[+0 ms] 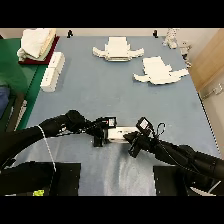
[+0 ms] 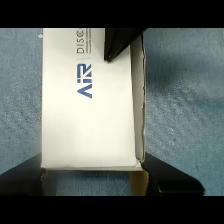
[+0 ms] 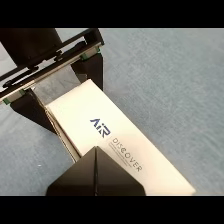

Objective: Fold the box.

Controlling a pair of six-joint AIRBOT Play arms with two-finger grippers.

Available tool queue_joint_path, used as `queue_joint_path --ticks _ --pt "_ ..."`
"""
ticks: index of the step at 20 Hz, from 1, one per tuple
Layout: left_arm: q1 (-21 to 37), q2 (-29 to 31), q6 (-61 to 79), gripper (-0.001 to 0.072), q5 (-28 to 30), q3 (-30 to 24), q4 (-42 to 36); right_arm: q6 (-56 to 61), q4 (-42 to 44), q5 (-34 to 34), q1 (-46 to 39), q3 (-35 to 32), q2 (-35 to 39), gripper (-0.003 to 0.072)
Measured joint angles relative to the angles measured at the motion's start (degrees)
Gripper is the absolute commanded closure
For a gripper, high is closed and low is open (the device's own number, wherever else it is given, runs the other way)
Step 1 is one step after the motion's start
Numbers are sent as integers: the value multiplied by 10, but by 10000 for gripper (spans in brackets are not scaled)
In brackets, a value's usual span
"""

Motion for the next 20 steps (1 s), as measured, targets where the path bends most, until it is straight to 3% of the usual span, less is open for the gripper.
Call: queue_joint_path --ticks 5,9,13,20 --pt "0 0 0 251 0 0 0 0 -17 0 -17 29 42 649" --pt "0 0 0 251 0 0 0 0 -79 -53 -78 106 26 652" --pt "0 0 0 251 0 0 0 46 -175 -181 -174 244 -36 652" --pt "0 0 0 251 0 0 0 270 -369 -468 -346 494 -215 652"
